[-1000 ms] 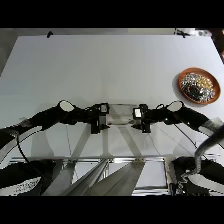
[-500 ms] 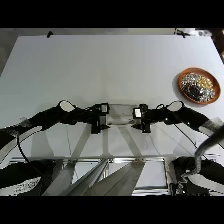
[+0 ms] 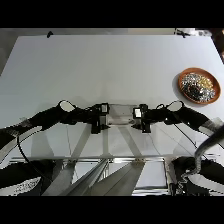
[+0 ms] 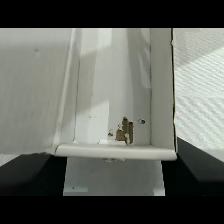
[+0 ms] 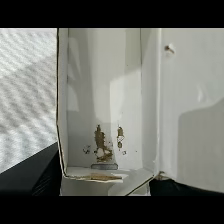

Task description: Fold the box and place the chain.

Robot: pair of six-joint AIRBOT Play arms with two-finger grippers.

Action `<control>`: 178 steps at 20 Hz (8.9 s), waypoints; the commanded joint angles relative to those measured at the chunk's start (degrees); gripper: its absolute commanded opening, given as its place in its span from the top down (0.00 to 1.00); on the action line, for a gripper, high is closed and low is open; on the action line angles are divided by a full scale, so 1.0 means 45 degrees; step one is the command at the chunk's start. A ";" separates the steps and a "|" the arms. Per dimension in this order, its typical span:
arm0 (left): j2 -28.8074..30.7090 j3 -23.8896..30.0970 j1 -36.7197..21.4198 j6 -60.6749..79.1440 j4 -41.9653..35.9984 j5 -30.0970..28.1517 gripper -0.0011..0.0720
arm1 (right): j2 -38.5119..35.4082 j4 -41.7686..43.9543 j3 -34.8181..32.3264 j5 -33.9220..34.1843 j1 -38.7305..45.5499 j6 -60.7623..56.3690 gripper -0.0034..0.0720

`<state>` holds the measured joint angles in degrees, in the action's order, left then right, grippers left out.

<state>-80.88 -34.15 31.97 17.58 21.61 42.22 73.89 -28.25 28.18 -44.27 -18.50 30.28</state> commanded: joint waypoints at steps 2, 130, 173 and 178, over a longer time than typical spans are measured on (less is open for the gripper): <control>0.0000 0.0010 0.0010 0.0005 0.0000 0.0005 0.61 | 0.0005 -0.0102 -0.0005 -0.0015 -0.0015 -0.0005 0.51; 0.0398 -0.0005 0.0058 -0.1632 0.2259 -0.0185 0.68 | -0.4852 -0.7091 0.0942 -0.2438 -0.0539 -0.7548 0.62; 0.0398 -0.0005 0.0058 -0.1632 0.2263 -0.0180 0.68 | -0.1370 -0.4949 0.0928 0.0408 -0.2565 -0.6436 0.45; 0.0398 -0.0005 0.0058 -0.1632 0.2263 -0.0180 0.68 | -0.2467 -0.5421 0.0928 -0.0049 -0.2195 -0.7184 0.95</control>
<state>-79.07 -34.17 32.18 10.15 31.77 41.47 65.45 -51.05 32.34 -43.53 -29.36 0.86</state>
